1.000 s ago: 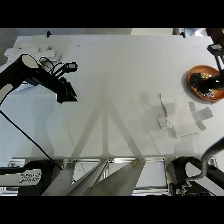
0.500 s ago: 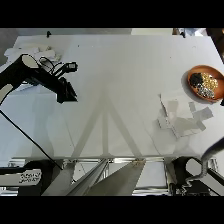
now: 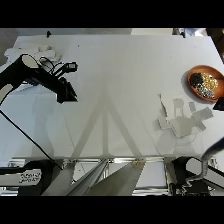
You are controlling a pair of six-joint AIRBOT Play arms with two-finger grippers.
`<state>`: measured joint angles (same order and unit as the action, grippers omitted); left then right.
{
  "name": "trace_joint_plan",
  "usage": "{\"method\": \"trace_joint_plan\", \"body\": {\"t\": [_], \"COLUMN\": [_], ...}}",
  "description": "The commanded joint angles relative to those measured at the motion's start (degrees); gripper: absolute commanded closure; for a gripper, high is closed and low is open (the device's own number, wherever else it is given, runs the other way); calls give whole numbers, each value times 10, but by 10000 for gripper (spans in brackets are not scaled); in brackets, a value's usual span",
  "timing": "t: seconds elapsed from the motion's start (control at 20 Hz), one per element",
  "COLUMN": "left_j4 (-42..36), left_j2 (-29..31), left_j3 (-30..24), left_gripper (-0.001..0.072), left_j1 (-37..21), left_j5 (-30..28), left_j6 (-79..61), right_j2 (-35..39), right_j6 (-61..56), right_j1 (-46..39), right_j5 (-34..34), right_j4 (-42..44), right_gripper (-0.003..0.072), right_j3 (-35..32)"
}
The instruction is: Fold the box and place the chain.
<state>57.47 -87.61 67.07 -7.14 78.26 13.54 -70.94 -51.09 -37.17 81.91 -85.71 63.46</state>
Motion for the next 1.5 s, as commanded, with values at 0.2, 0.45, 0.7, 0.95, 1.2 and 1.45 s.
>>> {"method": "trace_joint_plan", "body": {"t": [0.2, 0.45, 0.7, 0.95, 1.2, 1.45], "left_j4": [0, 0, 0, 0, 0, 0], "left_j2": [0, 0, 0, 0, 0, 0], "left_j3": [0, 0, 0, 0, 0, 0], "left_gripper": [374, 374, 374, 374, 374, 374], "left_j1": [0, 0, 0, 0, 0, 0], "left_j5": [0, 0, 0, 0, 0, 0], "left_j6": [0, 0, 0, 0, 0, 0], "right_j2": [-69, -105, -168, -202, -164, -132], "right_j6": [21, 21, -6, 24, 66, 106], "right_j1": [26, 26, 26, 26, 26, 26], "right_j5": [2, -7, -16, -13, 0, -10], "right_j4": [-51, -62, -56, 22, 65, 234], "right_gripper": [209, 210, 318, 679, 678, 679], "right_j3": [0, 0, 0, 1, 1, 1]}}
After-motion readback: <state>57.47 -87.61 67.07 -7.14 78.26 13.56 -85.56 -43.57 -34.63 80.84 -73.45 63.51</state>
